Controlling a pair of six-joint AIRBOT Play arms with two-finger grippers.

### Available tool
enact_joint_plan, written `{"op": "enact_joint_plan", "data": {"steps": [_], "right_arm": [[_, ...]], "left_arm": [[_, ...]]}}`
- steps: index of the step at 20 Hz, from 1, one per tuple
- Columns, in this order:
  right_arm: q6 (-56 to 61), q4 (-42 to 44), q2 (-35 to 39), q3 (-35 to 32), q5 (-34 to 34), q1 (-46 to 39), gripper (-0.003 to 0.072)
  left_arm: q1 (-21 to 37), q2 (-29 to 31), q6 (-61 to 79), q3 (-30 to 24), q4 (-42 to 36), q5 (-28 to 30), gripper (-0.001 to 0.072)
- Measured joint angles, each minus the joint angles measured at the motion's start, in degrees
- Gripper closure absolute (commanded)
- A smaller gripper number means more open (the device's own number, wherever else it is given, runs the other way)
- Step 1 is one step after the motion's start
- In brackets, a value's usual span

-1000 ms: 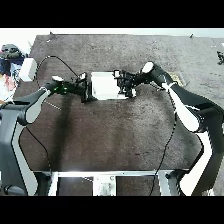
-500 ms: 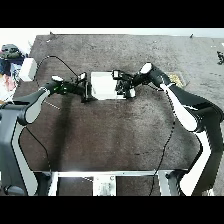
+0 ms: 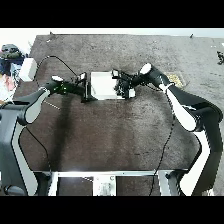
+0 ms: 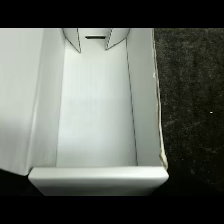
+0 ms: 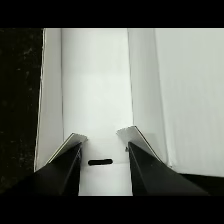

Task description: Fold the box and place the chain.

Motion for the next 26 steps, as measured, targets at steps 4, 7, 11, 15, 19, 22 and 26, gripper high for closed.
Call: {"op": "enact_joint_plan", "data": {"steps": [4,7,11,15,19,22,26], "right_arm": [[-1.40,2.60,-0.50,0.00,0.00,0.02,0.0180],[-2.10,3.26,-0.68,0.00,0.20,0.00,0.0065],[-2.21,3.13,-0.74,0.00,0.61,-0.02,0.0128],[1.77,-0.61,-0.07,0.09,1.40,-0.35,0.0653],[13.57,-6.38,2.91,0.11,3.43,-2.45,0.0656],[27.28,-8.26,5.66,0.11,4.39,-5.27,0.0657],[47.58,-8.94,7.50,-0.02,6.19,-10.51,0.0657]], "left_arm": [[0.00,0.00,0.00,0.00,0.00,0.00,0.0492],[-0.02,0.00,0.00,0.00,-0.04,0.00,0.0492],[-0.02,0.00,0.00,0.00,-0.04,0.00,0.0492],[-0.02,0.00,0.00,0.00,-0.09,0.02,0.0492],[-0.04,0.00,0.00,0.00,-0.09,0.02,0.0492],[-0.04,0.00,0.00,0.00,-0.07,0.02,0.0492],[-0.04,0.00,0.00,0.00,-0.04,0.02,0.0492]]}}
